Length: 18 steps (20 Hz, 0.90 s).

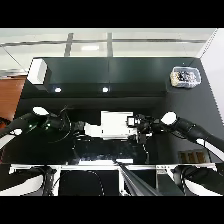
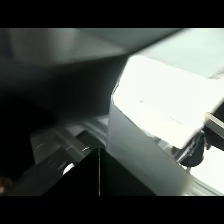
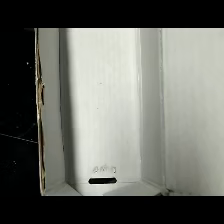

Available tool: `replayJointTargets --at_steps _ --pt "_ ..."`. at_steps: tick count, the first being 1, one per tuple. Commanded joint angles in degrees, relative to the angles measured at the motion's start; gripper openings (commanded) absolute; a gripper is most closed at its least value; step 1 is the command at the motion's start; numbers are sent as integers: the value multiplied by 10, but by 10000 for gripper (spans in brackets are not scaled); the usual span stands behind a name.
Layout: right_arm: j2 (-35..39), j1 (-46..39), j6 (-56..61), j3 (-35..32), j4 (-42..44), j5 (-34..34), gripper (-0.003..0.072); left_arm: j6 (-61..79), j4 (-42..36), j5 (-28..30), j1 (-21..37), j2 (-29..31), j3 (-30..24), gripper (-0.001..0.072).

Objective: Fold the box and place the chain.

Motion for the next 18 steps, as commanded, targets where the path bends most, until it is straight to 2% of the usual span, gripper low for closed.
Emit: replayJointTargets --at_steps 1,3,5,6,8,12,16,17,18 --pt "0 0 0 0 0 0 191 75 -61 -10 -15 -10 10 22" --pt "0 0 0 0 0 0 190 77 -62 -33 -15 -10 26 45" --pt "0 0 0 0 0 0 191 73 -62 -57 -17 -10 43 414" --pt "0 0 0 0 0 0 190 73 -56 -66 -21 -10 52 499" --pt "0 0 0 0 0 0 190 59 -28 -69 -40 -10 75 499" --pt "0 0 0 0 0 0 191 -70 91 -31 -117 -10 133 499" --pt "0 0 0 0 0 0 191 -218 178 18 -189 -10 184 489" --pt "0 0 0 0 0 0 191 -242 187 24 -201 -10 192 478" --pt "0 0 0 0 0 0 191 -245 187 28 -211 -10 198 413"
